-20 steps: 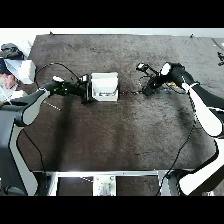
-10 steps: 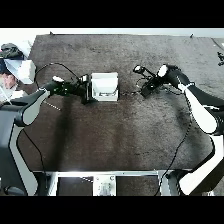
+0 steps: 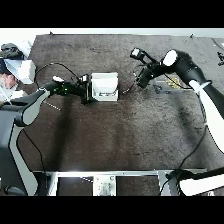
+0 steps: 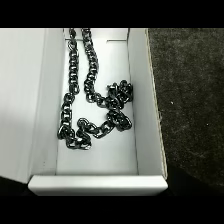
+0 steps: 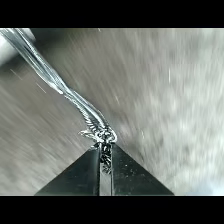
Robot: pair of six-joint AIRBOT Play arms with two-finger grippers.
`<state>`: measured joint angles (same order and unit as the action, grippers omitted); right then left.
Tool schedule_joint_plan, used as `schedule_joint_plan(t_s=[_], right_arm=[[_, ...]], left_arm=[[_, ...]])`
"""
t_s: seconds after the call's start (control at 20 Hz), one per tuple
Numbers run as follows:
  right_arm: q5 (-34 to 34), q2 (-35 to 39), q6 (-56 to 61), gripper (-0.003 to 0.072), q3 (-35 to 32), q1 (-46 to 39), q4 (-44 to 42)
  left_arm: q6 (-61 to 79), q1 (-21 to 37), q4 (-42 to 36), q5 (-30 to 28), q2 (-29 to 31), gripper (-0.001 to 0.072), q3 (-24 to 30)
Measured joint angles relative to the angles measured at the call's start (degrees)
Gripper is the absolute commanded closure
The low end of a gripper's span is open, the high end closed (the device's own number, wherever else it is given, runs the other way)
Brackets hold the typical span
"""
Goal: Fold the box and place the chain.
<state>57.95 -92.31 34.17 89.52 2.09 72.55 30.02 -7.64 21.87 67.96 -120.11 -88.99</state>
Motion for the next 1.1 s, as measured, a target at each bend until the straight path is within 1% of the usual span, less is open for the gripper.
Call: schedule_joint_plan(t_s=[0.2, 0.4, 0.65, 0.85, 0.9, 0.95, 1.0, 1.05, 1.1], right_arm=[[-1.9, 5.9, 0.1, 0.0706, 0.0, 4.3, -2.3], [-6.2, 8.7, 2.1, 0.0705, 0.1, 9.0, -3.3], [-12.0, 9.3, 4.4, 0.0705, 0.0, 14.5, -4.0], [-14.6, 6.8, 6.6, 0.0705, -0.1, 16.8, -4.3], [-14.9, 5.6, 7.6, 0.0674, -0.1, 16.9, -4.0], [-15.0, 4.3, 8.7, 0.0487, -0.1, 17.1, -3.5], [-14.9, 2.9, 9.7, 0.0377, -0.1, 17.4, -2.8], [-14.9, 1.8, 10.7, 0.0395, -0.1, 17.4, -1.6], [-14.5, 0.9, 11.8, 0.0394, -0.1, 17.3, 0.3]], left_arm=[[0.0, 0.0, 0.0, 0.0, 0.0, 0.0406, 0.0], [0.0, 0.0, 0.0, 0.0, 0.0, 0.0406, 0.0], [0.0, 0.0, 0.0, 0.0, 0.0, 0.0406, 0.0], [0.0, 0.0, 0.0, 0.0, 0.0, 0.0406, 0.0], [0.0, 0.0, 0.0, 0.0, 0.0, 0.0406, 0.0], [0.0, 0.0, 0.0, 0.0, 0.0, 0.0405, 0.0], [0.0, 0.0, 0.0, 0.0, 0.0, 0.0406, 0.0], [0.0, 0.0, 0.0, 0.0, 0.0, 0.0406, 0.0], [0.0, 0.0, 0.0, 0.0, 0.0, 0.0405, 0.0]])
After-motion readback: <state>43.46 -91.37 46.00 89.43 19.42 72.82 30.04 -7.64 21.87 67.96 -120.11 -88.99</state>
